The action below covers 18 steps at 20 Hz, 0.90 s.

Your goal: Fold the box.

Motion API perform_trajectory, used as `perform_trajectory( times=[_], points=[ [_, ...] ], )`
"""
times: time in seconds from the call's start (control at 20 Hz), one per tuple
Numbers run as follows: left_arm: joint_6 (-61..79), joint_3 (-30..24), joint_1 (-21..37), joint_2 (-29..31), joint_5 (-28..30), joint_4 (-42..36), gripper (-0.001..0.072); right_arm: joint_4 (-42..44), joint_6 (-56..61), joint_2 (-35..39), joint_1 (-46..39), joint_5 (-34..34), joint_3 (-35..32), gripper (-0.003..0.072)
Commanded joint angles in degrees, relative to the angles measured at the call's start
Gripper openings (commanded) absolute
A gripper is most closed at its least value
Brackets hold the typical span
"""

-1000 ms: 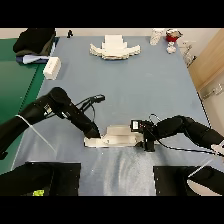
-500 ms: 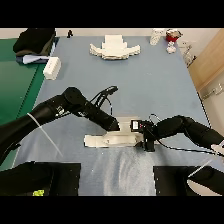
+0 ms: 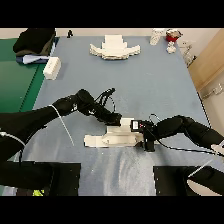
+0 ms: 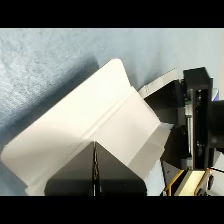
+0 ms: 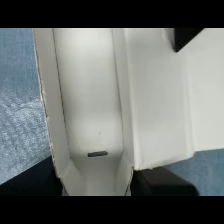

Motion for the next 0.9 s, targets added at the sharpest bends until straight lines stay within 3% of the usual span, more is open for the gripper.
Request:
perform_trajectory(
  times=[0.0, 0.2, 0.4, 0.7, 0.85],
  points=[
    [2.32, 0.61, 0.11, -1.46, 0.28, -0.79, 0.0013, 0.00, 0.00, 0.02, -0.02, -0.02, 0.04, 0.0450],
    [7.54, 3.23, 0.07, 2.93, -2.69, 1.42, 0.0011, 0.00, 0.00, 0.02, -0.02, 0.00, 0.04, 0.0451],
    [6.03, 2.40, -3.67, 14.86, -4.61, 15.21, 0.0009, 0.00, 0.00, 0.02, -0.02, -0.02, 0.04, 0.0451],
    [-0.98, -9.99, -16.13, 33.11, 0.50, 28.79, 0.0009, 0.00, 0.00, 0.02, -0.02, -0.02, 0.04, 0.0451],
    [0.87, -17.97, -15.13, 40.50, 0.79, 30.40, 0.0014, 0.00, 0.00, 0.02, -0.02, 0.00, 0.04, 0.0450]
  ],
)
